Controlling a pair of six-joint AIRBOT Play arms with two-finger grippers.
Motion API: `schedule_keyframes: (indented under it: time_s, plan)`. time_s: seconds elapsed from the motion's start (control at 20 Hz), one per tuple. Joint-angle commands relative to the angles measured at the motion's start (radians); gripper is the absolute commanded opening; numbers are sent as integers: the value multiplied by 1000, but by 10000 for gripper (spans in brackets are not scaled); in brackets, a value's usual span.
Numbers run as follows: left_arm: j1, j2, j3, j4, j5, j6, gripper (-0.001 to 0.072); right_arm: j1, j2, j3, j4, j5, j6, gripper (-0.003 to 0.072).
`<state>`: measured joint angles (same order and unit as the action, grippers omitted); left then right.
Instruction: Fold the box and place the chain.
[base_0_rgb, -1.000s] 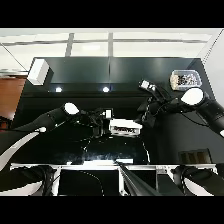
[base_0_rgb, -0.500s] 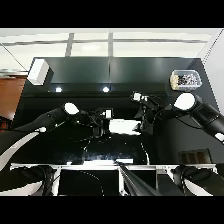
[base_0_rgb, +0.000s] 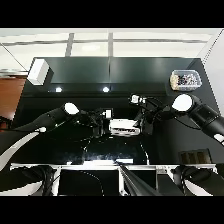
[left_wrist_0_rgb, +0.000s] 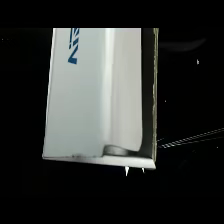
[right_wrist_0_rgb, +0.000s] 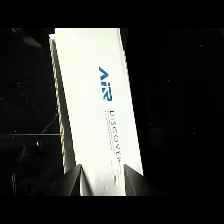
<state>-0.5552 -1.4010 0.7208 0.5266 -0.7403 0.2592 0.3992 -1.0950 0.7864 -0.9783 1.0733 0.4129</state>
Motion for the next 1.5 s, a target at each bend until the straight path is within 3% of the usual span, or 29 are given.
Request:
schedule_keyframes:
  time_s: [0.0,1.45]
  plan:
    - [0,-1,0,0,0,1,332,1,-1,0,2,-2,24,305]
    - [0,-1,0,0,0,1,332,82,-2,-35,-10,-77,78,298]
